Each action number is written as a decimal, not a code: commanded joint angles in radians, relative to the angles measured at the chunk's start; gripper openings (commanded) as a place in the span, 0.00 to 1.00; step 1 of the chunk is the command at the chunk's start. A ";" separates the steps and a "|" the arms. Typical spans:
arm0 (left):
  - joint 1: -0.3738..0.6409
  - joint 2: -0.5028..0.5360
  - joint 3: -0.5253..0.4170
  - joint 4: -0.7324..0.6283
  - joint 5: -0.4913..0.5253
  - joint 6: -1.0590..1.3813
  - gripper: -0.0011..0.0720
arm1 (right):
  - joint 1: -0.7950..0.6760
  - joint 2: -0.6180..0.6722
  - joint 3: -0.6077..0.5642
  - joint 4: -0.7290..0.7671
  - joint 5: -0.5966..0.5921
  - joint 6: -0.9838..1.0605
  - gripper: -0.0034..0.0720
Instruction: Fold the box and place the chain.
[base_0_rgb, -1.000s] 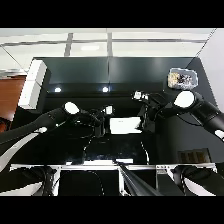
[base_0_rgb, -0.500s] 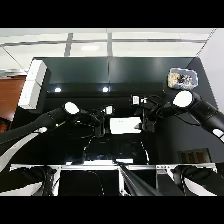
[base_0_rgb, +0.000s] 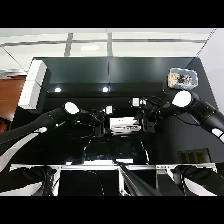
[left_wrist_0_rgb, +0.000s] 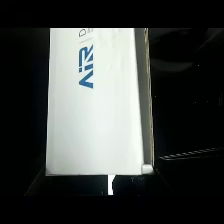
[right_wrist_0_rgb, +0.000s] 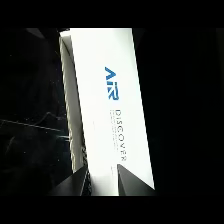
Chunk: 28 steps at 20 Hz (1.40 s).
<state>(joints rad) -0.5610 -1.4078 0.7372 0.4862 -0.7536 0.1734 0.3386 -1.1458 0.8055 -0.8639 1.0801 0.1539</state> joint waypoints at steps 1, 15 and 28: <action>0.000 -0.001 0.000 0.000 -0.002 0.001 0.56 | 0.000 -0.001 -0.001 -0.001 0.016 -0.001 0.29; 0.000 -0.001 0.000 0.000 -0.002 0.001 0.56 | 0.000 -0.003 -0.021 -0.008 0.046 0.026 0.40; 0.000 -0.001 0.000 0.000 -0.002 0.001 0.56 | -0.111 0.066 0.014 -0.023 0.386 0.396 0.11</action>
<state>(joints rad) -0.5610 -1.4078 0.7372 0.4854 -0.7521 0.1722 0.2852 -1.1122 0.8024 -0.8879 1.3014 0.4038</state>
